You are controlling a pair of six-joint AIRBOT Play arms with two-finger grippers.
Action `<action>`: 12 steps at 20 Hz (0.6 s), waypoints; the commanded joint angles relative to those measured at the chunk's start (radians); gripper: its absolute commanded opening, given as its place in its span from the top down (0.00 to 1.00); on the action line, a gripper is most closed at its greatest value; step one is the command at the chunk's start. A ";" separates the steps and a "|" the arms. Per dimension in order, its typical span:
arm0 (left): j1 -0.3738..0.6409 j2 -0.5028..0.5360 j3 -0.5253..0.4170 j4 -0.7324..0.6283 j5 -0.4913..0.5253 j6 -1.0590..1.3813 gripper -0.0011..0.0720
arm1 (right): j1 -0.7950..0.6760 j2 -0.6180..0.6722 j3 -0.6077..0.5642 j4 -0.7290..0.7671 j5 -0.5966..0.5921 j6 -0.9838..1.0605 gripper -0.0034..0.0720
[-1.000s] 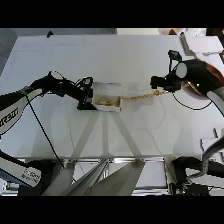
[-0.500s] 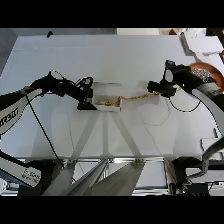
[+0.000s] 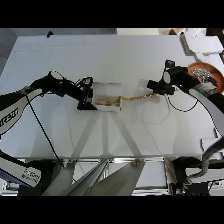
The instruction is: Fold the box and place the chain.
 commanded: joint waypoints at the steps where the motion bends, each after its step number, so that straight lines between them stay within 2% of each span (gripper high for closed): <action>1: 0.000 0.000 0.000 0.000 0.000 0.000 0.61 | 0.010 0.003 -0.001 -0.007 -0.002 -0.048 0.94; 6: 0.000 0.000 0.000 0.000 0.000 0.000 0.61 | 0.085 0.112 -0.001 -0.118 0.005 -0.074 0.94; 12: 0.000 0.000 0.000 0.000 0.000 0.000 0.61 | 0.233 0.267 -0.001 -0.190 0.114 -0.076 0.94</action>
